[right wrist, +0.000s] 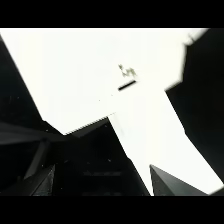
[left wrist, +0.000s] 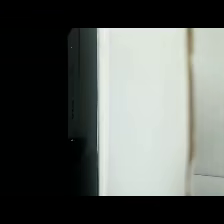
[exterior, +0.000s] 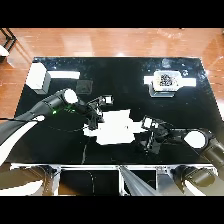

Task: Fold the box and place the chain.

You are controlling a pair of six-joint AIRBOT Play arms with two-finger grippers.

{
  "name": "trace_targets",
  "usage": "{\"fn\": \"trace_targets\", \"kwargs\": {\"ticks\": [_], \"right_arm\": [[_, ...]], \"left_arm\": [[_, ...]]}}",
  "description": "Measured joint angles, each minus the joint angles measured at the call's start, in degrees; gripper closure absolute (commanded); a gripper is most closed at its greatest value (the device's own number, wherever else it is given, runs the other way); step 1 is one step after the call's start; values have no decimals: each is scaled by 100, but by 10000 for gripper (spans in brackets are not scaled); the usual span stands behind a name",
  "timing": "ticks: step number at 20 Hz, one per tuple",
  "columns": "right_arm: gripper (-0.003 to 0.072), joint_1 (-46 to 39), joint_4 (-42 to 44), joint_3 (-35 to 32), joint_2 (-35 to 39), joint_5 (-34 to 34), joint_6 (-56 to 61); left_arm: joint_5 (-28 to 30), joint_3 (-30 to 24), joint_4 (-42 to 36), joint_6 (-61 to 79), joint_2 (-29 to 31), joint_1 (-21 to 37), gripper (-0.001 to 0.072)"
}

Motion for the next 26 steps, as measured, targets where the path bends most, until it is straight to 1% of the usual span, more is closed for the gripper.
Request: {"fn": "trace_targets", "kwargs": {"ticks": [3, 6, 12, 16, 21, 26], "right_arm": [[-11, 205, 9, -9, -275, -166, -372], [-10, 498, 42, -9, -560, -490, -549], [-10, 1027, 413, -9, -1064, -1303, -662], [-10, 1263, 649, 20, -1270, -1690, -664], [-10, 1113, 717, 297, -1333, -1891, -533], [-11, 960, 715, 527, -1344, -1838, -560]], "left_arm": [[0, -2, 7, 0, -4, 0, 691], [0, -2, 20, 2, -4, 0, 692], [0, -2, 26, 2, -9, 0, 692], [-2, 0, 24, 2, -33, 0, 691], [-4, 0, 24, 4, -48, 0, 691], [-4, 2, 26, 4, -48, -2, 692]]}}
